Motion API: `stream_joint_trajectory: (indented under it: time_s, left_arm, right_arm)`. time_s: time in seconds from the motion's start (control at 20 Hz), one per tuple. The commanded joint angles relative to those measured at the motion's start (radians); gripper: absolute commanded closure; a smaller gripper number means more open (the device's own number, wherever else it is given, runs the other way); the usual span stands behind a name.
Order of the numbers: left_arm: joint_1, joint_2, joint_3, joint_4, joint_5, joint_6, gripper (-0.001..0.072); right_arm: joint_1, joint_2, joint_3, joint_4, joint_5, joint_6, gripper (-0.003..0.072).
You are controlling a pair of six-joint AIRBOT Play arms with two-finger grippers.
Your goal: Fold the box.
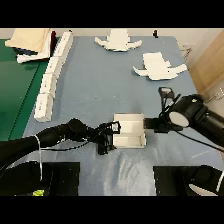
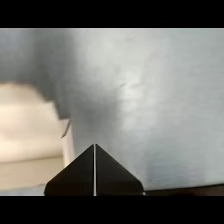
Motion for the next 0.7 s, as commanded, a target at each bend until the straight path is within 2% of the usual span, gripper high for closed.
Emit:
stream_joint_trajectory:
  time_s: [0.0, 0.1, 0.15, 0.25, 0.35, 0.5, 0.55, 0.65]
  left_arm:
    - [0.0, 0.0, 0.0, 0.0, 0.0, 0.0, 0.0255]
    - [0.0, 0.0, 0.0, 0.0, 0.0, 0.0, 0.0255]
    - [0.0, 0.0, 0.0, 0.0, 0.0, 0.0, 0.0255]
    - [0.0, 0.0, 0.0, 0.0, 0.0, 0.0, 0.0255]
    - [0.0, 0.0, 0.0, 0.0, 0.0, 0.0, 0.0255]
    - [0.0, 0.0, 0.0, 0.0, 0.0, 0.0, 0.0255]
    - [0.0, 0.0, 0.0, 0.0, 0.0, 0.0, 0.0255]
    - [0.0, 0.0, 0.0, 0.0, 0.0, 0.0, 0.0255]
  right_arm:
    - [-0.263, -0.007, 0.002, 0.054, -0.052, -0.245, 0.0684]
    - [-0.467, -0.101, 0.002, 0.294, -0.145, -0.494, 0.0683]
    - [-0.561, -0.167, 0.003, 0.463, -0.174, -0.634, 0.0684]
    - [-0.692, -0.313, 0.003, 0.818, -0.168, -0.9, 0.0683]
    - [-0.739, -0.457, 0.007, 1.061, -0.124, -1.081, 0.0683]
    - [-0.706, -0.613, 0.028, 1.317, 0.047, -1.287, 0.0683]
    - [-0.687, -0.636, 0.035, 1.366, 0.109, -1.331, 0.0682]
    - [-0.637, -0.634, 0.039, 1.357, 0.197, -1.395, 0.0683]
